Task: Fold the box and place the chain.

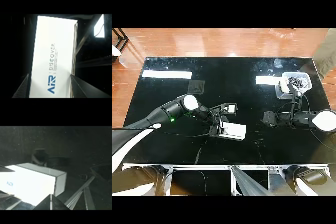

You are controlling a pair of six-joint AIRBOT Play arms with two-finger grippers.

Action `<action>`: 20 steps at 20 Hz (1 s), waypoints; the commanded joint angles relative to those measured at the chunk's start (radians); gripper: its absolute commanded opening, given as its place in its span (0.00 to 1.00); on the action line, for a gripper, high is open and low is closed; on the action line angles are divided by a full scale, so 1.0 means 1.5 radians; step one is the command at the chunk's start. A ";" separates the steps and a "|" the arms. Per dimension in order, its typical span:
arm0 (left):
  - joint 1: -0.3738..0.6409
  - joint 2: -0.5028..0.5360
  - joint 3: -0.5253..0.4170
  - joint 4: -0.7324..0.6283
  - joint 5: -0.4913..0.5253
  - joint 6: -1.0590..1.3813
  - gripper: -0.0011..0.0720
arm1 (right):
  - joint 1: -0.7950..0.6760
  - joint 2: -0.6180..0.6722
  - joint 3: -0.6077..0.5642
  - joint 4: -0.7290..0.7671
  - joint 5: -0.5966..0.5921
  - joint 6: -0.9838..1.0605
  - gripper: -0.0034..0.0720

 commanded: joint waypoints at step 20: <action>-0.024 -0.012 0.000 0.039 0.018 -0.009 0.64 | 0.000 0.000 0.000 0.000 0.000 0.000 0.07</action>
